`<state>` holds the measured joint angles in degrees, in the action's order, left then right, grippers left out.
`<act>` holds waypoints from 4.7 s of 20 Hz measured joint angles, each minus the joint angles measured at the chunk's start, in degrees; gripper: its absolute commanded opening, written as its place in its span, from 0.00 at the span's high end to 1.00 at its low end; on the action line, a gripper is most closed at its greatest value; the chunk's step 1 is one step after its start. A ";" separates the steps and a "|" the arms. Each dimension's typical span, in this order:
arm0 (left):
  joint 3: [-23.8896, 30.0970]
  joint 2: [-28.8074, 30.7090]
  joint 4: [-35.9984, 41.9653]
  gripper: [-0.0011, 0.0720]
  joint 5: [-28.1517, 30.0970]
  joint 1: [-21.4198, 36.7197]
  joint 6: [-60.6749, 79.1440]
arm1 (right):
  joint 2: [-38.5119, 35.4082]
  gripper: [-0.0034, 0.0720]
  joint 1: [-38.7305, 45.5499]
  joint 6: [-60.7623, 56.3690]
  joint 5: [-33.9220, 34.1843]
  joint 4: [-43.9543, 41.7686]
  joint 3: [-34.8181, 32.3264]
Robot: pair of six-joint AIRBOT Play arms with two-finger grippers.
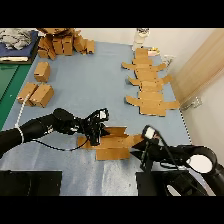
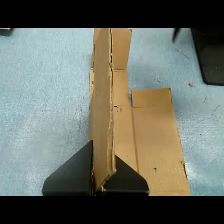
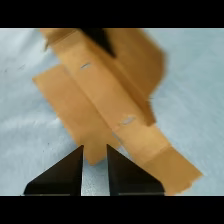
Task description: Fold the box.
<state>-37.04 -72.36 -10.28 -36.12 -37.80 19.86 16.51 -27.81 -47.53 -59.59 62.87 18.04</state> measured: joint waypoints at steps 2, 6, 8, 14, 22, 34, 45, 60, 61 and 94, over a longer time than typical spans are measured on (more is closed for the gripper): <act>0.00 0.00 0.00 0.97 0.00 0.00 0.00 | 3.43 0.66 -6.29 0.68 2.38 2.67 -0.11; 0.00 0.00 0.00 0.97 -0.02 0.00 0.00 | 10.19 0.66 -19.39 -5.44 9.97 14.21 -0.11; 0.00 0.00 0.00 0.97 -0.02 0.00 0.00 | 13.14 0.66 -25.09 -12.59 12.57 22.64 -0.11; 0.00 0.00 0.00 0.97 -0.04 0.00 0.00 | 17.25 0.66 -35.74 -32.74 14.69 41.07 -0.33; 0.00 0.00 0.00 0.97 -0.09 -0.11 0.00 | 19.30 0.52 -50.51 -54.75 11.54 63.52 -2.75; 0.00 0.00 0.00 0.97 -0.44 -0.11 0.00 | 19.61 0.15 -60.48 -67.73 6.95 63.45 -3.02; 0.00 0.00 0.00 0.97 -0.44 -0.11 0.00 | 24.02 0.18 -60.70 -67.54 7.65 66.42 -4.46; 0.00 0.00 0.02 0.97 -0.46 -0.11 0.00 | 26.58 0.19 -55.17 -68.59 10.25 74.01 -3.26; 0.00 0.00 0.00 0.97 -0.46 -0.11 0.00 | 26.45 0.18 -54.60 -68.59 10.47 74.14 -3.15; 0.00 0.00 0.00 0.97 -0.46 -0.07 0.00 | 10.95 0.00 -32.98 -47.71 23.91 55.71 -5.35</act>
<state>-37.04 -72.36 -10.28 -36.58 -37.87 19.86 27.46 -60.80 -95.24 -35.68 118.58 12.69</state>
